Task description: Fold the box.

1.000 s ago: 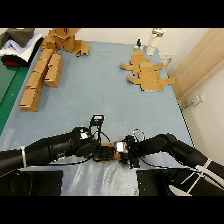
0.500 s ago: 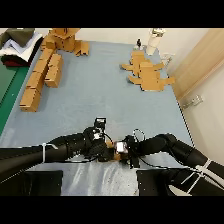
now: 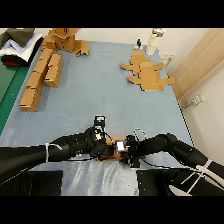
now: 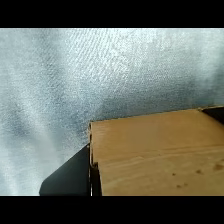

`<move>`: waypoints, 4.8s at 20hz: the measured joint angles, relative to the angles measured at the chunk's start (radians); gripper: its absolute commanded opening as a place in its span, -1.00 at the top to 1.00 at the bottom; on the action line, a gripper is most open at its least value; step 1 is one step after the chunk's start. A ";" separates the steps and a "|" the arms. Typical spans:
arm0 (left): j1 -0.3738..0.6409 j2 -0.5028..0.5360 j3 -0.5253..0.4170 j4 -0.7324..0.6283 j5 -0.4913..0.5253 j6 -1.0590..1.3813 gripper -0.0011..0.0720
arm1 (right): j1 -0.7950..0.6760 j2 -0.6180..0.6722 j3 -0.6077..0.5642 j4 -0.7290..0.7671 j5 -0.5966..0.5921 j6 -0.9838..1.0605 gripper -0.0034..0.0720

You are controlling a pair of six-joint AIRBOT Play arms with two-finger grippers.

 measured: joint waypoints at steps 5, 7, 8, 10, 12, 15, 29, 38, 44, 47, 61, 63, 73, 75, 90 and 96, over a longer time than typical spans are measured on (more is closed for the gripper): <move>0.000 -0.001 0.001 -0.006 0.011 0.006 0.92 | 0.000 0.000 0.000 0.000 0.000 -0.005 -0.37; 0.000 -0.001 0.002 -0.013 0.032 0.016 -0.24 | 0.000 0.000 0.000 -0.003 0.003 -0.013 -0.37; -0.001 0.000 0.004 -0.024 0.062 0.016 -0.26 | 0.001 0.000 0.000 -0.003 0.006 -0.016 -0.37; -0.001 0.007 0.003 -0.028 0.051 0.016 -0.26 | 0.002 0.000 0.000 0.001 0.009 -0.016 -0.37; -0.001 0.021 0.003 -0.031 0.026 0.016 -0.26 | 0.002 -0.001 0.000 0.003 0.007 -0.015 -0.37; 0.000 0.061 0.003 -0.025 -0.042 0.015 -0.26 | 0.002 -0.001 0.000 0.004 0.004 -0.012 -0.37; 0.011 0.335 -0.023 0.038 -0.389 0.175 0.94 | 0.001 -0.001 0.000 0.001 0.003 -0.008 -0.37; 0.531 0.371 -0.322 -0.413 -0.277 1.378 0.93 | 0.001 -0.001 0.000 0.001 0.003 -0.008 -0.37; 0.697 0.333 -0.369 -0.641 0.019 2.060 -0.93 | 0.001 -0.001 0.000 0.001 0.003 -0.008 -0.37; 0.637 0.309 -0.384 -0.689 0.108 2.222 -0.93 | 0.001 -0.001 0.000 0.001 0.003 -0.008 -0.37; 0.385 0.294 -0.483 -0.873 0.356 2.420 -0.93 | 0.001 0.000 0.000 0.000 0.000 -0.008 -0.37; 0.383 0.294 -0.484 -0.890 0.368 2.421 -0.93 | 0.001 0.000 0.000 0.000 0.000 -0.008 -0.37; 0.352 0.298 -0.537 -0.966 0.396 2.479 -0.93 | 0.001 -0.001 0.000 0.000 0.002 -0.009 -0.37; 0.350 0.303 -0.540 -0.978 0.407 2.486 -0.93 | 0.001 -0.001 0.000 0.000 0.002 -0.008 -0.37; 0.264 0.304 -0.543 -1.031 0.545 2.502 -0.92 | 0.000 -0.001 0.000 0.001 0.003 -0.008 -0.37; 0.261 0.293 -0.543 -1.033 0.550 2.515 -0.41 | 0.000 -0.001 0.000 0.001 0.002 -0.008 -0.38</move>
